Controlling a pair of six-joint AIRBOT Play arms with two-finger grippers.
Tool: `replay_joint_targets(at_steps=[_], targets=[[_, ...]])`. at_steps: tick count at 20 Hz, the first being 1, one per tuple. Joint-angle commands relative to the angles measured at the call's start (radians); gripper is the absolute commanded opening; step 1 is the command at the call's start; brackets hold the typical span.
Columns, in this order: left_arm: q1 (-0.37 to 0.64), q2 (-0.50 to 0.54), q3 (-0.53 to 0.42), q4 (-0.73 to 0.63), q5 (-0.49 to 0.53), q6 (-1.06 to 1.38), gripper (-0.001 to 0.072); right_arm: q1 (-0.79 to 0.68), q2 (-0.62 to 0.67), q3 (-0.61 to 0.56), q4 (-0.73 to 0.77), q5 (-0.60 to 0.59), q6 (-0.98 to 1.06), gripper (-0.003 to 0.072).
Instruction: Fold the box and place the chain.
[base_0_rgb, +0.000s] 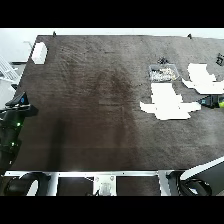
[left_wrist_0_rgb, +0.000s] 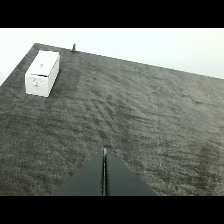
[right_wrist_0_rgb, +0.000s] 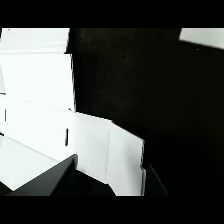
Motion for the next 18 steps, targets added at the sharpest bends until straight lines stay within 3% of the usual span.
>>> replay_joint_targets(at_steps=[1,8,9,10,16,17,18], targets=[[0.000,0.000,0.001,0.000,0.000,0.000,0.0022,0.012,-0.009,-0.029,-0.011,0.046,0.020,0.0475],[0.000,0.000,0.001,0.000,0.000,0.000,0.0022,0.026,-0.009,-0.037,-0.047,0.056,0.032,0.0462],[0.000,0.000,0.001,0.000,0.000,0.000,0.0022,0.033,-0.009,-0.037,-0.047,0.058,0.031,0.0393],[0.000,0.000,0.001,0.000,0.000,0.000,0.0022,0.042,-0.009,-0.037,-0.047,0.058,0.019,0.0371],[0.000,0.000,0.001,0.000,0.000,0.000,0.0022,0.108,-0.012,-0.098,-0.047,0.071,0.017,0.0371],[0.000,0.000,0.001,0.000,0.000,0.000,0.0022,0.117,-0.012,-0.114,-0.047,0.072,0.015,0.0352],[0.000,0.000,0.001,0.000,0.000,0.000,0.0022,0.126,-0.012,-0.119,-0.047,0.072,-0.012,0.0213]])
